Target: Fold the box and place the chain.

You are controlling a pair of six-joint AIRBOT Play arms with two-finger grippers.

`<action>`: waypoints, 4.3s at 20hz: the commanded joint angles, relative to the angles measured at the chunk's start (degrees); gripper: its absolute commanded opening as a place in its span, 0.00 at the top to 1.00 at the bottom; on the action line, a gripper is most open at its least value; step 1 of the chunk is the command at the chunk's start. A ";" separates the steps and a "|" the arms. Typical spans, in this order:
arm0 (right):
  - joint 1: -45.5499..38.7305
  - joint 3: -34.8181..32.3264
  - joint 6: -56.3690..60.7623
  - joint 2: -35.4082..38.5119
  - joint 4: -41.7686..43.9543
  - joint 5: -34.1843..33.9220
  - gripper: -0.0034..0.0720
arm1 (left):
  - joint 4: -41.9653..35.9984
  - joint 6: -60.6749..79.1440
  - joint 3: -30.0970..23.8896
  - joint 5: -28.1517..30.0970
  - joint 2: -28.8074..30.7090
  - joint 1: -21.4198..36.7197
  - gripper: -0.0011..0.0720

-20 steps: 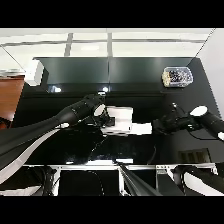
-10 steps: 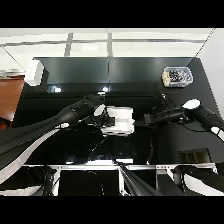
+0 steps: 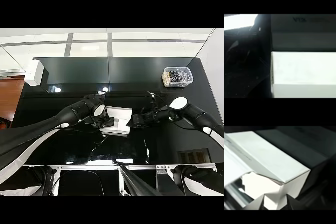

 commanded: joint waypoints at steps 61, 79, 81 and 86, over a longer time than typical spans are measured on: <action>25.24 18.08 61.35 -8.28 -53.31 7.28 0.35 | -0.35 -0.02 0.07 1.18 -0.02 0.04 0.95; -14.69 20.02 48.92 0.00 -67.43 -15.76 0.06 | 0.22 -5.16 0.07 3.26 -0.81 0.04 0.95; -18.80 29.18 48.94 -9.16 -64.98 -11.74 0.06 | -0.02 -5.16 0.07 2.97 -0.81 0.04 0.95; -22.93 54.31 46.49 -30.82 -57.75 -3.52 0.06 | -0.02 -5.16 0.07 2.91 -0.81 0.04 0.95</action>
